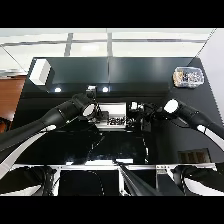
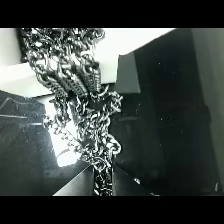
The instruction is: Fold the box and place the chain.
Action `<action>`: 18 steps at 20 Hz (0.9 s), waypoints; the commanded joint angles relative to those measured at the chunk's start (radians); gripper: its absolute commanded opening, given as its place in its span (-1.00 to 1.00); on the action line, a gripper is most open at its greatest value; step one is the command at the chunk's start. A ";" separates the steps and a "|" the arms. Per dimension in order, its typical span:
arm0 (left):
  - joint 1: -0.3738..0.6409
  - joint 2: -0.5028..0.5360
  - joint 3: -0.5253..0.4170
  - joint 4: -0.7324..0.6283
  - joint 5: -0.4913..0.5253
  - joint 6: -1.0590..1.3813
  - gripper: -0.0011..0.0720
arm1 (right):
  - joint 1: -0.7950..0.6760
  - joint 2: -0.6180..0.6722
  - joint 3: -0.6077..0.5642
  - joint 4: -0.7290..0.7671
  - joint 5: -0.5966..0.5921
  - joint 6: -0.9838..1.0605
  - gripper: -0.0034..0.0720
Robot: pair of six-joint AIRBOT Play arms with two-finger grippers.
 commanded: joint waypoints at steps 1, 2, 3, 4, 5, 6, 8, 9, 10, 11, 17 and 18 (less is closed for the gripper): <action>0.000 -0.001 0.000 0.001 0.000 0.001 -0.90 | -0.003 0.045 0.001 0.000 0.023 0.186 -0.88; 0.000 -0.001 0.000 0.001 0.000 0.001 -0.90 | -0.004 0.082 0.001 0.000 0.027 0.278 -0.88; 0.000 -0.001 0.000 0.001 0.000 0.001 -0.90 | -0.009 0.123 0.001 0.001 0.047 0.348 -0.88; 0.000 -0.001 0.000 0.001 0.000 0.001 -0.90 | -0.016 0.173 0.005 0.001 0.080 0.421 -0.88; 0.000 -0.001 0.000 0.001 0.000 0.001 -0.90 | -0.025 0.222 0.013 0.001 0.127 0.484 -0.88; 0.000 -0.001 0.000 0.001 0.000 0.001 -0.90 | -0.034 0.274 0.029 0.002 0.181 0.555 -0.88; 0.000 -0.001 0.000 0.000 0.000 0.001 -0.90 | -0.045 0.369 0.069 0.008 0.254 0.681 -0.88; 0.000 -0.001 0.000 0.000 0.000 0.001 -0.90 | -0.044 0.411 0.092 0.023 0.274 0.732 -0.88; 0.000 -0.001 0.000 0.000 0.000 0.001 -0.90 | -0.044 0.442 0.111 0.061 0.288 0.758 -0.88; 0.000 -0.001 0.000 0.000 0.000 0.001 -0.90 | -0.044 0.465 0.128 0.124 0.290 0.778 -0.88; 0.000 -0.001 0.000 0.000 0.000 0.001 -0.90 | 0.042 0.438 0.133 0.534 0.135 0.800 -0.88; 0.000 -0.001 0.000 0.000 0.000 0.001 -0.90 | 0.071 0.423 0.133 0.530 0.095 0.801 -0.88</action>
